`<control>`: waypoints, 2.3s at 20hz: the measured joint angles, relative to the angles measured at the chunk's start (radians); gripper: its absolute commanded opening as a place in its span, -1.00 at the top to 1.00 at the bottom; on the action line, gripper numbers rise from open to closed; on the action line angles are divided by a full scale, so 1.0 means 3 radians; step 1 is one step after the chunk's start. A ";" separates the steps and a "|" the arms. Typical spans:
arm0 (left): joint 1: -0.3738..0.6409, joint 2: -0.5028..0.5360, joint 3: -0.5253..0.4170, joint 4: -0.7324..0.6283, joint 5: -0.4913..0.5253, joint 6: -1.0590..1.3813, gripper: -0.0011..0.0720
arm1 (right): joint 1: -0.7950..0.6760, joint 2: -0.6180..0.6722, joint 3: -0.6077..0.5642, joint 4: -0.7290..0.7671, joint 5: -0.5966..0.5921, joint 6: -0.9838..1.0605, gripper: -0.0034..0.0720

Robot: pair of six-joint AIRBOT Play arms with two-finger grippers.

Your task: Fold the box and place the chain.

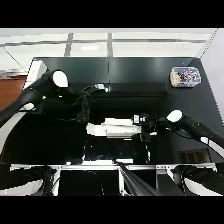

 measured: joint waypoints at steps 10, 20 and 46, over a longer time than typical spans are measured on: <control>-0.0029 0.0127 -0.1269 -0.2570 0.0628 0.0346 0.91 | 0.0000 0.0000 0.0000 0.0000 0.0013 0.0000 0.64; -0.0322 0.0120 -0.1403 -0.2828 0.2482 0.0820 0.91 | 0.0000 0.0000 0.0000 0.0000 0.0013 -0.0005 0.64; -0.0151 0.0961 -0.1887 -0.1216 0.2155 0.2532 -0.92 | 0.0000 0.0000 0.0000 0.0001 0.0011 0.0000 0.64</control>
